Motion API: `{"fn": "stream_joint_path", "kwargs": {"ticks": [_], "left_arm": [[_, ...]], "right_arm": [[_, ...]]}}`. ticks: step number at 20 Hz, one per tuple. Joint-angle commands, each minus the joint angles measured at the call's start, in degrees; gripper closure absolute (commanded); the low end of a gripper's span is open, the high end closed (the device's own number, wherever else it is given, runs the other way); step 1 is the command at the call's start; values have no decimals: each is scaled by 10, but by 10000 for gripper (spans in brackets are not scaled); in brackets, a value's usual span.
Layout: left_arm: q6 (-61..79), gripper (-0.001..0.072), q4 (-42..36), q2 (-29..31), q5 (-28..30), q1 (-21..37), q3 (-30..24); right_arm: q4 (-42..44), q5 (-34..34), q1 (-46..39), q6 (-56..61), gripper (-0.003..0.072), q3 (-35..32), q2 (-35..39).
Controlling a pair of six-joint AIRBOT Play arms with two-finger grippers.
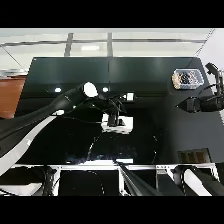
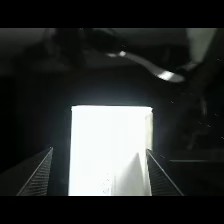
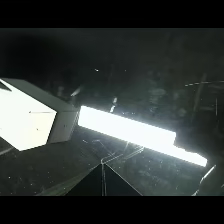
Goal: Fold the box and place the chain.
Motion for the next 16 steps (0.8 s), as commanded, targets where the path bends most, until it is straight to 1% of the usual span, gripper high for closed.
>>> {"fn": "stream_joint_path", "kwargs": {"ticks": [1,4,5,7,16], "left_arm": [[-52,-2,19,-7,-42,15,12],[-57,-2,22,-7,-88,35,12],[-57,-1,29,-7,-92,37,12],[-57,0,43,-7,-91,35,12],[-57,0,45,-8,-89,29,12]], "right_arm": [[-1,0,0,-4,671,0,0],[-1,0,0,-4,671,0,0],[-2,0,0,-4,671,0,0],[-2,0,-1,-6,671,0,0],[-3,1,-1,-6,670,0,0]]}}
